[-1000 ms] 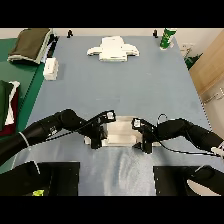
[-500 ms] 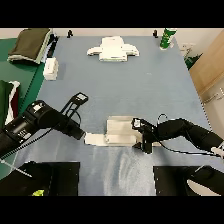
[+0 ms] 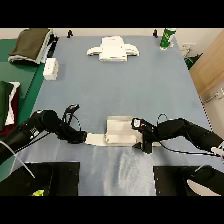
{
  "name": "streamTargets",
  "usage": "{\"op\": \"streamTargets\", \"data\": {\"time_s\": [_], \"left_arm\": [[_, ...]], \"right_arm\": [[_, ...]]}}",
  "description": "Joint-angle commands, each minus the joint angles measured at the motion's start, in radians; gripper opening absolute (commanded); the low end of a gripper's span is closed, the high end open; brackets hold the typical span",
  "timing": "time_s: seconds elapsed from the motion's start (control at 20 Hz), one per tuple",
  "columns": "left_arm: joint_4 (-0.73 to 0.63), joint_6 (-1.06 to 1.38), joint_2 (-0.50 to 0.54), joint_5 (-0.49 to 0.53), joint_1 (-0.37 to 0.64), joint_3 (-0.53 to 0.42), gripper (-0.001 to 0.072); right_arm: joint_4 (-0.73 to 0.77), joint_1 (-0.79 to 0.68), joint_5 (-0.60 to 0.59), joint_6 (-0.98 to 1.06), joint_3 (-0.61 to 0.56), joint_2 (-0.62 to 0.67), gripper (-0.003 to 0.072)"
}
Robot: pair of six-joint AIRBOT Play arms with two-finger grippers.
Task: Fold the box.
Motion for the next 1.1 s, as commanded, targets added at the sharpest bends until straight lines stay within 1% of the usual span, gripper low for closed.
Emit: {"op": "streamTargets", "data": {"time_s": [0.0, 0.1, 0.15, 0.35, 0.5, 0.6, 0.7, 0.8, 0.9, 0.95, 1.0, 1.05], "left_arm": [[-0.285, 0.149, -0.045, 0.085, 0.02, -0.041, 0.0015], [-0.391, 0.221, -0.031, 0.109, 0.02, -0.041, 0.0015], [-0.418, 0.238, -0.022, 0.111, 0.02, -0.041, 0.0014], [-0.44, 0.239, 0.009, 0.108, 0.018, -0.041, 0.0015], [-0.417, 0.239, 0.009, 0.113, 0.012, -0.041, 0.0015], [-0.468, 0.262, 0.009, 0.117, 0.001, -0.041, 0.0015], [-0.505, 0.303, 0.009, 0.155, -0.046, -0.041, 0.0016], [-0.497, 0.301, 0.009, 0.19, -0.084, -0.041, 0.0018], [-0.462, 0.275, 0.01, 0.188, -0.076, -0.035, 0.0018], [-0.414, 0.233, 0.011, 0.178, -0.067, -0.028, 0.0019], [-0.368, 0.196, 0.011, 0.165, -0.059, -0.018, 0.0045], [-0.333, 0.163, 0.011, 0.156, -0.053, -0.005, 0.0262]], "right_arm": [[0.0, 0.0, 0.0, 0.0, 0.0, -0.001, 0.0592], [0.0, 0.0, 0.0, 0.0, 0.0, -0.001, 0.0592], [0.0, 0.0, 0.0, 0.0, 0.0, -0.001, 0.0592], [0.0, 0.0, 0.0, 0.0, 0.0, -0.001, 0.0592], [0.0, 0.0, 0.0, 0.0, 0.0, -0.001, 0.0592], [0.0, 0.0, 0.0, 0.0, 0.0, -0.001, 0.0592], [0.0, 0.0, 0.0, 0.0, 0.0, -0.001, 0.0592], [0.0, 0.0, 0.0, 0.0, 0.0, -0.001, 0.0592], [0.0, 0.0, 0.0, 0.0, 0.0, -0.001, 0.0592], [0.0, 0.0, 0.0, 0.0, 0.0, -0.001, 0.0593], [0.0, 0.0, 0.0, 0.0, 0.0, -0.001, 0.0593], [0.0, 0.0, 0.0, 0.0, 0.0, -0.001, 0.0593]]}}
